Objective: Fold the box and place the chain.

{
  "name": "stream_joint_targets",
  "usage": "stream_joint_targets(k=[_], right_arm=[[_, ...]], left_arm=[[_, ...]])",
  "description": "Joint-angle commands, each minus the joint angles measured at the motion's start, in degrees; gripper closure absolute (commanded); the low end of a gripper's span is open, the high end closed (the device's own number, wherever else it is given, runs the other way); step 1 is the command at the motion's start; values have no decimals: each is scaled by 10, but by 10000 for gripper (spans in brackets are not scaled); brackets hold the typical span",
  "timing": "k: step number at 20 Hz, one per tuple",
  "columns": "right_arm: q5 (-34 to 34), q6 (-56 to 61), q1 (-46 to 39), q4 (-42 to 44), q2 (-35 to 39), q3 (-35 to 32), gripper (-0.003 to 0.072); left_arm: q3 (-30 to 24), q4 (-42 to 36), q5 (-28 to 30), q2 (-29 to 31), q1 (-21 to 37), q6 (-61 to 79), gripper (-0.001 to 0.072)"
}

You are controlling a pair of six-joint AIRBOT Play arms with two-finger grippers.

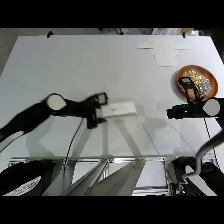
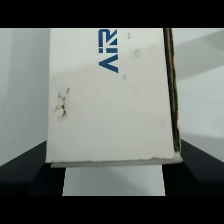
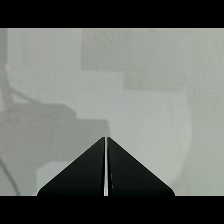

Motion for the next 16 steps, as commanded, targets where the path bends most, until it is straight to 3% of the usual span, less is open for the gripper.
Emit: stream_joint_targets(k=[1, 4, 7, 11, 13, 16], right_arm=[[16, 0, -1, 6, 0, 0, 667], [17, 0, -1, 6, 0, 0, 667], [18, 0, -1, 6, 0, 0, 667], [18, 0, -1, 6, 0, 0, 667], [19, 0, -1, 8, 0, 0, 667], [21, 0, -1, 8, 0, 0, 667]], left_arm=[[1, 192, -8, 98, 83, -272, 707], [0, 306, -40, 163, 181, -467, 700], [0, 375, -92, 189, 284, -530, 699], [-10, 388, -139, 173, 414, -547, 697], [-21, 389, -158, 154, 463, -550, 628], [-31, 389, -199, 116, 516, -550, 612]])
